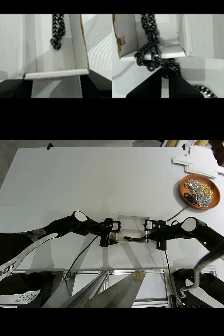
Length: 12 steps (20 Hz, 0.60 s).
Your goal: Fold the box and place the chain.
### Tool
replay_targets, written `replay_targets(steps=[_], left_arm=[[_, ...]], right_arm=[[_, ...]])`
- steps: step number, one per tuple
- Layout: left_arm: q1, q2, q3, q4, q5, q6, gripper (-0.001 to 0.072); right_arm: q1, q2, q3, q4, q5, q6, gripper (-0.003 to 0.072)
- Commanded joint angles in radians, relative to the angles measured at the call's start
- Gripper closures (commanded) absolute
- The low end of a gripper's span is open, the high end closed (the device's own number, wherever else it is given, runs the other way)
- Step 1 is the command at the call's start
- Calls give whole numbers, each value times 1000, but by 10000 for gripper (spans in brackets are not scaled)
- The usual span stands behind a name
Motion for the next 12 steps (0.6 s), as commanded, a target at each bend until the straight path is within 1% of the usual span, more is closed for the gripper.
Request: replay_targets(steps=[1, 2, 3, 5, 7, 8, 10, 12], left_arm=[[0, 0, 0, 0, 0, 0, 501], [0, 0, 0, 0, 0, 0, 501], [1, 0, 0, 0, 0, 0, 501], [1, 0, 0, 0, 0, 0, 501], [0, 0, 0, 0, 0, 0, 501], [0, 0, 0, 0, 0, 0, 501], [0, 0, 0, 0, 0, 0, 501], [0, 0, 0, 0, 0, 0, 501]], right_arm=[[0, -6, 0, 3, -7, -1, 638], [0, -3, 0, -1, -2, 0, 666], [0, 5, 0, -12, 4, 5, 666], [0, 62, 0, -66, 13, 78, 666], [0, 169, 0, -133, 41, 170, 666], [0, 234, 0, -138, 56, 211, 666], [0, 367, 0, -124, 101, 278, 666], [0, 473, 0, -76, 158, 317, 666]])
